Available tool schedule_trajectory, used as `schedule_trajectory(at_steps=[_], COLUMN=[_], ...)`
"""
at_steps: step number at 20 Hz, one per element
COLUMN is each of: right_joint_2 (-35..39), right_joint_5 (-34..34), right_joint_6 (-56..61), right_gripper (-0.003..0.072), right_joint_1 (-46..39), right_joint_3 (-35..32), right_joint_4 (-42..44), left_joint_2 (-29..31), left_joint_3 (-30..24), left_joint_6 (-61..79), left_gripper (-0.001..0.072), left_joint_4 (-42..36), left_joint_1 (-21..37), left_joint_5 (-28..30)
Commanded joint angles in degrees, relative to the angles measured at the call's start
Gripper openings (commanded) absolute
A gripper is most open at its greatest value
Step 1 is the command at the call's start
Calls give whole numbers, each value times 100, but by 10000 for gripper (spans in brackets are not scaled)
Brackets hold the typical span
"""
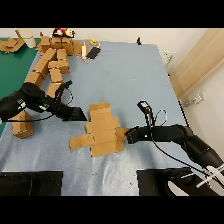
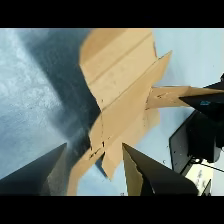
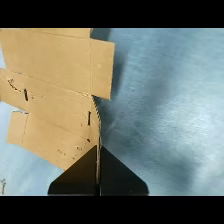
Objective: Fold the box.
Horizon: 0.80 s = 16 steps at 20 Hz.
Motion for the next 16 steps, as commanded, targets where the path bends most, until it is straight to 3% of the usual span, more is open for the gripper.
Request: schedule_trajectory(at_steps=[1, 9, 16], right_joint_2=[160, 160, 157], right_joint_5=[157, 192, 197], right_joint_6=[15, 238, 275], right_gripper=[1, 1, 1], right_joint_1=[417, 575, 575], right_joint_3=[-96, -96, -96], right_joint_4=[9, -48, -127], left_joint_2=[-157, -1036, -1534], left_joint_3=[-315, -313, -308], left_joint_6=[682, 2312, 3106], left_gripper=[522, 521, 518], left_joint_4=[-428, -2162, -2505], left_joint_1=[140, 133, 136], left_joint_5=[201, 55, -752])
